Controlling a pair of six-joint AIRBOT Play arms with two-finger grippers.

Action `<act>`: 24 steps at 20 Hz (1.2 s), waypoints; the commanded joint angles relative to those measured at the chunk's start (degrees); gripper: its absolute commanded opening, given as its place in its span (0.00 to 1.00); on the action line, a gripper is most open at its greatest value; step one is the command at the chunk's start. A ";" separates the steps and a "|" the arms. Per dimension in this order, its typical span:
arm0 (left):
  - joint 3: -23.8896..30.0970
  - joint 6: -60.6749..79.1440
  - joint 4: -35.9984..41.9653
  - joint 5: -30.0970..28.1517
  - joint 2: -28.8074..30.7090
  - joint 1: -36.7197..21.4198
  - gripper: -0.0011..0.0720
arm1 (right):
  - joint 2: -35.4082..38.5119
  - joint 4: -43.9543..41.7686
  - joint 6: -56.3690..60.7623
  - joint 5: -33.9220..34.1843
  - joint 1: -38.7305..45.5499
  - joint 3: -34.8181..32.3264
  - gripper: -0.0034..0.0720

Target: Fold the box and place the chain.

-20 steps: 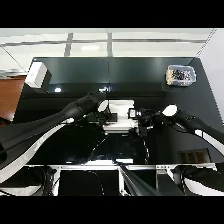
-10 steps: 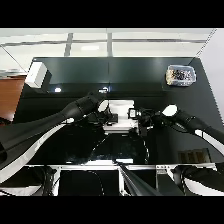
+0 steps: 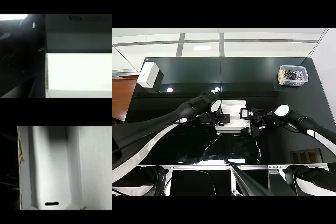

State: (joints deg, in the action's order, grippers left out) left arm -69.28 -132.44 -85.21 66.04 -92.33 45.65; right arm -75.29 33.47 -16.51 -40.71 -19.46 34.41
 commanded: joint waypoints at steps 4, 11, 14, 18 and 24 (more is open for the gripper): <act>-0.04 -0.02 0.00 -0.02 -0.28 0.04 0.10 | -0.02 -0.02 0.00 0.00 -0.07 0.04 0.23; -0.04 0.00 0.22 -0.42 -0.28 0.04 0.05 | -0.02 -0.04 -0.02 -0.04 -0.07 0.04 0.23; -0.04 0.00 0.20 -0.48 -0.31 0.04 0.05 | -0.02 -0.04 -0.02 -0.04 -0.07 0.04 0.23; -0.04 -0.02 0.22 -0.94 -0.31 0.04 0.05 | -0.02 -0.68 -0.02 -0.24 -0.09 0.04 0.23; -0.04 -0.02 0.24 -0.90 -0.31 0.04 0.05 | -0.02 -0.28 0.70 -1.44 -0.07 0.04 0.40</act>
